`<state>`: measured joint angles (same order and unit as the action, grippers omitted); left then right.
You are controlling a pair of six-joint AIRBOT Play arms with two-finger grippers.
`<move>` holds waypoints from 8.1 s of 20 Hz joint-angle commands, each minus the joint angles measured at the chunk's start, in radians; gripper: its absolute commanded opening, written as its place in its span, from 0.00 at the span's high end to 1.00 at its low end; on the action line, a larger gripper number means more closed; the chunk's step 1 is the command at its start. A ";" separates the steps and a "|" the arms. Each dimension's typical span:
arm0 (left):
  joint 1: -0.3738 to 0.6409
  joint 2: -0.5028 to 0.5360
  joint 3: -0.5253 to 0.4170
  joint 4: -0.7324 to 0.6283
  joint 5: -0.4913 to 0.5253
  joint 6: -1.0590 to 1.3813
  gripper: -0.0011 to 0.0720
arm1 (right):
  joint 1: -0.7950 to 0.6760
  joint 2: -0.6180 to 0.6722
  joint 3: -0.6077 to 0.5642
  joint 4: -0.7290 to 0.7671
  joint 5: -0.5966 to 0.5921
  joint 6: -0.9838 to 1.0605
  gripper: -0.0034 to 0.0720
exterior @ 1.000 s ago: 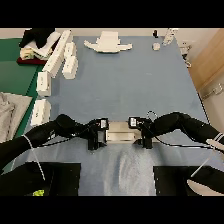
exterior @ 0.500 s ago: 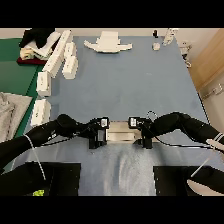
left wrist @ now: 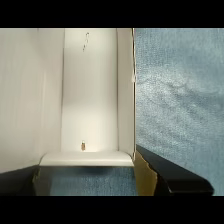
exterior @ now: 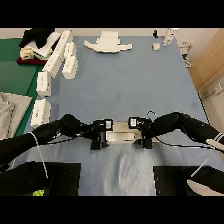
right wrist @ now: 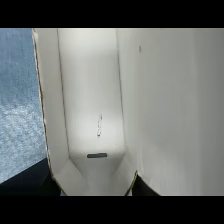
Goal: Fold the box.
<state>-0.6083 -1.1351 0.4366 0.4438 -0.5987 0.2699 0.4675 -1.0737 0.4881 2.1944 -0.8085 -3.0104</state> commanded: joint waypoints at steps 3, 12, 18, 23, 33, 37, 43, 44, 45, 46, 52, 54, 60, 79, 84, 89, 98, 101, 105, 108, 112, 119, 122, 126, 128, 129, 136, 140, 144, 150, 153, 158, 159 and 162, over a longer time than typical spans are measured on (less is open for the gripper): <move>-0.009 -0.013 0.008 0.005 -0.002 -0.005 0.03 | 0.000 0.000 0.000 0.000 0.000 0.002 0.27; -0.007 -0.013 0.007 0.005 0.015 -0.008 0.03 | 0.000 0.000 0.000 0.000 0.000 0.002 0.27; -0.007 -0.011 0.007 -0.003 0.012 -0.004 0.03 | 0.000 0.000 0.000 0.000 0.000 0.002 0.27; 0.035 0.006 0.007 -0.003 -0.027 -0.004 0.03 | 0.000 0.000 0.000 0.000 0.000 0.002 0.27; 0.036 0.006 -0.004 -0.055 -0.054 0.081 0.03 | 0.000 0.000 0.000 0.000 0.000 0.002 0.27; 0.036 0.006 -0.010 -0.055 -0.027 0.070 0.03 | 0.000 0.000 0.000 0.000 0.000 0.002 0.27; 0.034 0.005 -0.008 -0.054 -0.006 0.053 0.50 | 0.000 0.000 0.000 0.000 0.000 0.002 0.27; 0.034 0.004 -0.008 -0.054 -0.006 0.053 0.50 | 0.000 0.000 0.000 0.000 0.000 0.002 0.27; 0.034 0.003 -0.007 -0.054 -0.006 0.051 0.50 | 0.000 0.000 0.000 0.000 0.000 0.002 0.27; 0.034 0.003 -0.007 -0.054 -0.006 0.051 0.50 | 0.000 0.000 0.000 0.000 0.000 0.002 0.27; 0.034 0.003 -0.006 -0.055 -0.006 0.050 0.50 | 0.000 0.000 0.000 0.000 0.000 0.002 0.27; 0.035 0.003 -0.006 -0.055 -0.006 0.048 0.50 | 0.000 0.000 0.000 0.000 0.000 0.002 0.27; 0.035 0.003 -0.006 -0.055 -0.006 0.048 0.50 | 0.000 0.000 0.000 0.000 0.000 0.002 0.27; 0.035 0.003 -0.006 -0.055 -0.006 0.048 0.50 | 0.001 0.026 0.001 -0.044 -0.016 0.053 0.00; 0.035 0.003 -0.006 -0.055 -0.006 0.048 0.50 | 0.000 0.161 0.030 -0.300 -0.138 0.439 0.00; 0.035 0.003 -0.006 -0.055 -0.006 0.048 0.50 | 0.000 0.299 0.088 -0.429 -0.364 1.419 0.01; 0.035 0.003 -0.006 -0.055 -0.006 0.048 0.50 | 0.132 0.273 0.068 0.010 -0.179 1.675 0.95; 0.035 0.003 -0.006 -0.055 -0.006 0.048 0.50 | 0.201 0.219 0.075 0.017 -0.103 1.674 0.95; 0.034 0.003 -0.006 -0.055 -0.006 0.048 0.50 | 0.206 0.139 0.197 0.009 -0.067 1.609 0.95; 0.035 0.003 -0.006 -0.055 -0.006 0.048 0.50 | 0.196 0.081 0.300 -0.061 -0.059 1.588 0.95; 0.035 0.003 -0.006 -0.055 -0.006 0.048 0.50 | 0.126 -0.021 0.349 -0.142 -0.043 1.588 0.95; 0.035 0.003 -0.006 -0.055 -0.006 0.048 0.50 | 0.069 -0.216 0.349 -0.131 -0.065 1.435 0.95; 0.035 0.003 -0.006 -0.055 -0.006 0.048 0.50 | 0.069 -0.236 0.349 -0.111 -0.064 1.403 0.95; 0.035 0.003 -0.006 -0.055 -0.006 0.048 0.50 | 0.068 -0.232 0.349 -0.112 -0.065 1.392 0.95; 0.035 0.003 -0.006 -0.055 -0.006 0.048 0.50 | 0.068 -0.206 0.349 -0.116 -0.066 1.360 0.95; 0.035 0.003 -0.006 -0.055 -0.006 0.048 0.50 | 0.068 -0.184 0.350 -0.125 -0.066 1.358 0.95; 0.035 0.003 -0.006 -0.055 -0.006 0.048 0.50 | 0.069 0.085 0.349 -0.158 -0.266 1.072 0.95; 0.035 0.003 -0.006 -0.055 -0.006 0.048 0.50 | 0.071 0.207 0.319 -0.080 -0.472 0.859 0.95; 0.035 0.003 -0.006 -0.055 -0.006 0.048 0.50 | 0.070 0.253 0.261 -0.172 -0.502 0.795 0.50; 0.035 0.003 -0.006 -0.055 -0.006 0.048 0.50 | 0.067 0.225 0.190 -0.359 -0.339 0.432 0.16; 0.035 0.003 -0.006 -0.055 -0.006 0.048 0.50 | 0.061 0.225 0.119 -0.352 -0.168 0.289 0.15; 0.035 0.003 -0.006 -0.055 -0.006 0.048 0.50 | 0.057 0.225 0.027 -0.309 -0.043 0.268 0.15; 0.035 0.003 -0.006 -0.055 -0.006 0.048 0.50 | 0.058 0.225 0.018 -0.291 -0.029 0.257 0.16; 0.035 0.003 -0.006 -0.055 -0.006 0.048 0.50 | 0.058 0.211 0.008 -0.268 0.008 0.221 0.17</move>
<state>-0.5739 -1.1320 0.4290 0.3889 -0.6044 0.3176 0.5255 -0.8543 0.5144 1.8996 -0.8551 -2.7506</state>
